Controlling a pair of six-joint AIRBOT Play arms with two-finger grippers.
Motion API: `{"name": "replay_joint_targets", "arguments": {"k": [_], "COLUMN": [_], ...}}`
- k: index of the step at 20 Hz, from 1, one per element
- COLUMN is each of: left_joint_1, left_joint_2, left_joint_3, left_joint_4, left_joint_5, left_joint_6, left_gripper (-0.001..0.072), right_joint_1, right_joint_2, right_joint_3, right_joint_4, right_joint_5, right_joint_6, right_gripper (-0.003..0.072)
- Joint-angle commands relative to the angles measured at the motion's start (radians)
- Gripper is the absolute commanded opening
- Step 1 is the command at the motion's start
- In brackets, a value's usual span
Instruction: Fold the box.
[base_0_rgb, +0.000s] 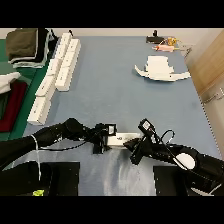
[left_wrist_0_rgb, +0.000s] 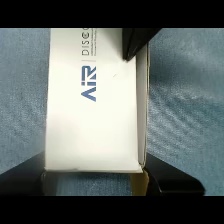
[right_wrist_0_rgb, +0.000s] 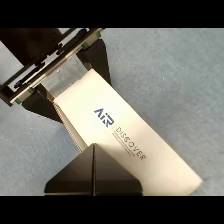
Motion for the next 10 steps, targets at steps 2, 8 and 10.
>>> {"name": "replay_joint_targets", "arguments": {"k": [2, 8, 10], "left_joint_1": [0.000, 0.000, 0.000], "left_joint_2": [0.000, 0.000, 0.000], "left_joint_3": [0.001, 0.001, 0.001], "left_joint_4": [0.000, 0.000, 0.000], "left_joint_5": [0.000, 0.000, 0.000], "left_joint_6": [0.000, 0.000, 0.000], "left_gripper": [0.0476, 0.0476, 0.0477], "right_joint_1": [-0.006, -0.019, -0.019], "right_joint_2": [0.046, 0.048, 0.054], "right_joint_3": [0.004, 0.011, 0.038], "right_joint_4": [-0.029, -0.102, -0.198], "right_joint_5": [-0.026, 0.048, 0.123], "right_joint_6": [0.000, 0.003, 0.081], "right_gripper": [0.0007, 0.0006, 0.0006]}}
